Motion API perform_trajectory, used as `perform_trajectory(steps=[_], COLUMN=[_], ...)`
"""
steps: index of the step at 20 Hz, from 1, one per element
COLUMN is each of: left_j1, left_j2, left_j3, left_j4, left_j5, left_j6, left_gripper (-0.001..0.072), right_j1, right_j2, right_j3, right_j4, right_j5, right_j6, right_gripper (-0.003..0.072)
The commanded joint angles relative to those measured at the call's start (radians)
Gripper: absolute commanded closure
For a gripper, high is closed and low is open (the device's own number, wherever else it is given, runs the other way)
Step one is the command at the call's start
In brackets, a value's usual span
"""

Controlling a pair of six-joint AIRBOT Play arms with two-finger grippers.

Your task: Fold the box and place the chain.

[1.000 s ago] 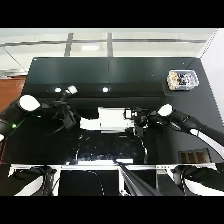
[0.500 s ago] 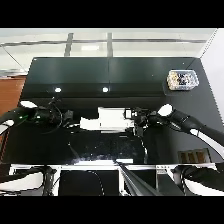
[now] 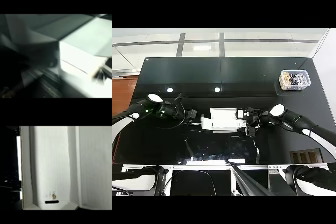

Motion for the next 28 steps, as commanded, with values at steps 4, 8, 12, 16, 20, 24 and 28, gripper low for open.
perform_trajectory(steps=[4,8,12,16,20,24,28], left_j1=[-0.051,-0.132,-0.203,-0.282,-0.344,-0.395,-0.418], left_j2=[-0.003,-0.002,0.002,0.002,0.002,0.002,0.002], left_j3=[0.082,0.12,0.187,0.258,0.295,0.296,0.296], left_j4=[-0.003,0.013,0.119,0.278,0.375,0.424,0.423], left_j5=[-0.112,-0.089,-0.013,0.013,0.026,0.053,0.064], left_j6=[0.027,-0.002,-0.176,-0.359,-0.467,-0.549,-0.606], left_gripper=[0.011,0.0219,0.0227,0.0315,0.0355,0.0357,0.0357], right_j1=[0.0,0.0,0.0,0.0,0.0,0.0,0.0], right_j2=[0.0,0.0,0.0,0.0,0.0,0.0,0.0], right_j3=[0.0,0.0,0.0,0.0,0.0,0.0,0.0], right_j4=[0.0,0.0,0.0,0.0,0.0,0.0,0.0], right_j5=[0.0,0.0,0.0,0.0,0.0,0.0,0.0], right_j6=[0.0,0.0,0.0,0.0,0.0,0.0,0.0], right_gripper=[0.0548,0.0548,0.0547,0.0547,0.0548,0.0547,0.0548])
